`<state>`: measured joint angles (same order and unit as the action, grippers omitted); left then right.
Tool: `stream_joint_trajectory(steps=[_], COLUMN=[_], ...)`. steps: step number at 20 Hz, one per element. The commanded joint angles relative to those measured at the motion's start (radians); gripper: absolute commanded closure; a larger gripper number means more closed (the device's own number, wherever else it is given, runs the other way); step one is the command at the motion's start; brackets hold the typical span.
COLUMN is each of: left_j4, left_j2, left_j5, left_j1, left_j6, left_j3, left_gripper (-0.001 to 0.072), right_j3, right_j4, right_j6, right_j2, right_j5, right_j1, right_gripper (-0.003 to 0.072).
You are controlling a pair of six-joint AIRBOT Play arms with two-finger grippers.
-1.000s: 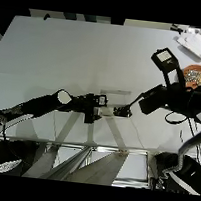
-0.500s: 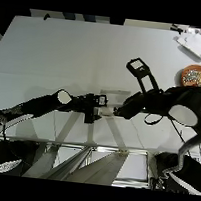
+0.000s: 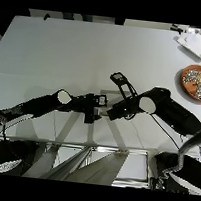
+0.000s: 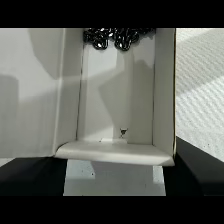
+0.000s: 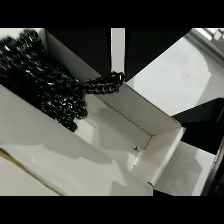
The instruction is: Fold the box and place the chain.
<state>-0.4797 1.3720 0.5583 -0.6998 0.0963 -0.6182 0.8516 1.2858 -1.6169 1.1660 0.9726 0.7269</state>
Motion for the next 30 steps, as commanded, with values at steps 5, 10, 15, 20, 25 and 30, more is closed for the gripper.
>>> stream_joint_trajectory(steps=[5,10,15,20,25,30], left_j4=[0.000,0.000,0.000,0.000,0.000,0.000], left_j2=[0.000,0.000,0.000,0.000,0.000,0.000], left_j5=[0.000,0.000,0.000,0.000,0.000,0.000], left_j1=[0.000,0.000,0.000,0.000,0.000,0.000], left_j6=[0.000,0.000,0.000,0.000,0.000,0.000], left_j3=[0.000,0.000,0.000,0.000,0.000,0.000], left_gripper=[0.0356,0.0356,0.0356,0.0356,0.0356,0.0356], right_j3=[-0.005,-0.005,-0.005,-0.005,-0.058,-0.153], right_j4=[-0.043,-0.046,-0.044,-0.045,-0.045,-0.053], right_j6=[0.007,0.016,0.068,0.396,1.141,1.475], right_j2=[0.114,0.080,-0.113,-0.245,-0.216,-0.135], right_j5=[-0.039,-0.051,-0.006,0.301,0.371,0.169], right_j1=[0.000,-0.026,-0.121,-0.303,-0.470,-0.482], right_gripper=[0.0660,0.0481,0.0485,0.0505,0.0393,0.0362])
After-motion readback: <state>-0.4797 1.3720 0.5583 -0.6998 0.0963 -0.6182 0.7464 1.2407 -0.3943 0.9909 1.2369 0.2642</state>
